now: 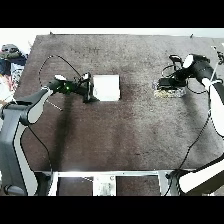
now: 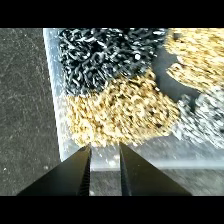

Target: Fold the box and place the chain.

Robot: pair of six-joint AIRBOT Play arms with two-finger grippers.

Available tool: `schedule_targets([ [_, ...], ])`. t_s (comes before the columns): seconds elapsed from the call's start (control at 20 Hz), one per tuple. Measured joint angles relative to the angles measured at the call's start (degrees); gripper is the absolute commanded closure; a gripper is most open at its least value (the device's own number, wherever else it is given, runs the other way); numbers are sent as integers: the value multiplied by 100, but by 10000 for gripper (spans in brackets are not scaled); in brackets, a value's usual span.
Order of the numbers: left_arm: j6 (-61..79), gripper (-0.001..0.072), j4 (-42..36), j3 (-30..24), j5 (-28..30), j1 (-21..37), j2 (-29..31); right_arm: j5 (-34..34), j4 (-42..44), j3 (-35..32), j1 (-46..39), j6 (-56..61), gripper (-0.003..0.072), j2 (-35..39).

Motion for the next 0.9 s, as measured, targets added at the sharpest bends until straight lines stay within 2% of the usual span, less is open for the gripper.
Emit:
schedule_targets([
  [0.4,0,504,0,0,0,0,0,-168,374,-50,-26,-284,484,-238],
  [0.45,0,504,0,0,0,0,0,-170,396,-52,-26,-293,543,-267],
  [0.5,0,504,0,0,0,0,0,-177,409,-52,-24,-299,656,-293],
  [0.9,2,504,2,0,0,0,0,-173,413,-52,-22,-317,675,-138],
])
